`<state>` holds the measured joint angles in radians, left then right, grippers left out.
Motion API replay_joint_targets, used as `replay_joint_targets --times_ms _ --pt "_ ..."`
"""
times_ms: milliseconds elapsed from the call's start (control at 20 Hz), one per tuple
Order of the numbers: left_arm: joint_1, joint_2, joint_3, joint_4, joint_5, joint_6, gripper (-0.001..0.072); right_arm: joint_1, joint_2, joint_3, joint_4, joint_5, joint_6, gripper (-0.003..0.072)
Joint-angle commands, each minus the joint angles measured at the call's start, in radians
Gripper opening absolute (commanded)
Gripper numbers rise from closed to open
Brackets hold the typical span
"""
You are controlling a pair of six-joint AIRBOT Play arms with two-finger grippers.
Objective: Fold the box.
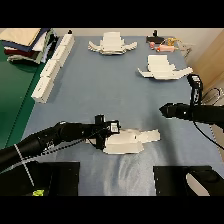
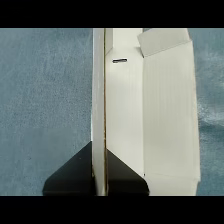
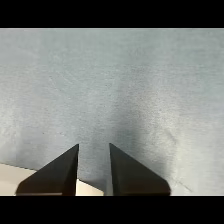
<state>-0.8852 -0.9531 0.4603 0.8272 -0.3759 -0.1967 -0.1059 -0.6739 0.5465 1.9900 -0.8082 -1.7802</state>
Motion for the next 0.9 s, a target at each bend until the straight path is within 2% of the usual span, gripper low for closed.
replay_joint_targets --times_ms 0,50,100,300,400,550,700,750,800,850 --pt "0.000 -0.001 0.002 0.003 0.001 -0.006 0.0012 0.000 0.000 0.000 0.008 -0.026 0.000 0.0159" --pt "0.000 -0.001 0.002 0.003 0.001 -0.006 0.0012 0.000 0.000 0.000 0.008 -0.048 -0.001 0.0042" --pt "0.000 -0.001 0.002 0.003 0.001 -0.006 0.0013 0.000 0.000 0.000 0.009 -0.076 -0.001 0.0003" --pt "0.000 -0.001 0.002 0.003 -0.002 -0.006 0.0012 0.014 0.005 0.000 0.148 -0.287 -0.129 0.0002" --pt "0.000 -0.001 0.002 0.003 -0.001 -0.006 0.0012 0.095 0.025 -0.005 0.145 -0.380 -0.142 0.0002" --pt "0.000 -0.001 0.002 0.003 -0.001 -0.006 0.0012 0.316 0.111 -0.040 0.098 -0.412 -0.138 0.0001" --pt "0.000 -0.001 0.002 0.003 -0.001 -0.006 0.0013 0.578 0.249 -0.104 0.025 -0.389 -0.090 0.0004" --pt "0.000 -0.001 0.002 0.003 -0.001 -0.006 0.0013 0.658 0.281 -0.132 -0.006 -0.361 -0.095 0.0183" --pt "0.000 -0.001 0.002 0.003 -0.001 -0.006 0.0012 0.723 0.296 -0.161 -0.054 -0.312 -0.107 0.0500" --pt "0.000 -0.001 0.002 0.003 -0.001 -0.006 0.0013 0.785 0.299 -0.190 -0.111 -0.245 -0.151 0.0625"
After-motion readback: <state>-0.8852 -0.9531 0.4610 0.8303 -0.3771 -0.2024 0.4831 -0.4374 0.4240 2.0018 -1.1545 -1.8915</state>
